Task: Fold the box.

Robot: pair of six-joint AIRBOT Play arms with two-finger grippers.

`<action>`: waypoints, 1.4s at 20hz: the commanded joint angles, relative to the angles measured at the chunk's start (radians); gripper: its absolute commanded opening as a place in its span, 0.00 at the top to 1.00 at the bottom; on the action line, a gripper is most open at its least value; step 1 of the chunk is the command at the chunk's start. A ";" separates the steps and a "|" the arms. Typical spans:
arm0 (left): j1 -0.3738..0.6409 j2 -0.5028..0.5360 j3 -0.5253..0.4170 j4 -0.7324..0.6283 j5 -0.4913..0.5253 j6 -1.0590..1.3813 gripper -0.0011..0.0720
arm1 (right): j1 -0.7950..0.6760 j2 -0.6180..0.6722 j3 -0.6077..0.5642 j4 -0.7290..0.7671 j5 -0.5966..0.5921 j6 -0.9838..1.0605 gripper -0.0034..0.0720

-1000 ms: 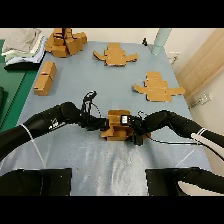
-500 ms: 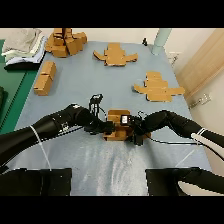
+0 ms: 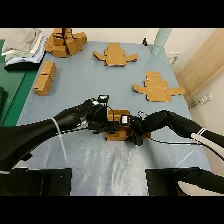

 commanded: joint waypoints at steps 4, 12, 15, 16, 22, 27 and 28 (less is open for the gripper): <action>-0.016 -0.129 0.140 0.074 -0.151 -0.049 0.35 | 0.001 0.000 0.000 0.000 0.000 0.000 0.33; -0.048 -0.204 0.187 0.073 -0.196 -0.053 0.35 | 0.001 0.000 0.000 0.000 0.000 0.000 0.33; -0.048 -0.209 0.187 0.077 -0.189 -0.071 0.35 | 0.001 0.000 0.000 0.000 0.000 0.000 0.33; -0.048 -0.210 0.187 0.085 -0.179 -0.108 0.35 | 0.001 0.000 0.000 0.000 0.000 0.000 0.33; -0.048 -0.211 0.187 0.136 -0.168 -0.187 0.93 | 0.001 0.000 0.000 0.000 0.000 0.000 0.33; -0.055 -0.211 0.187 0.137 -0.163 -0.187 0.96 | 0.001 0.000 0.000 0.000 0.000 0.000 0.33; -0.057 -0.211 0.187 0.137 -0.163 -0.185 0.96 | 0.001 0.000 0.000 0.000 0.000 0.000 0.33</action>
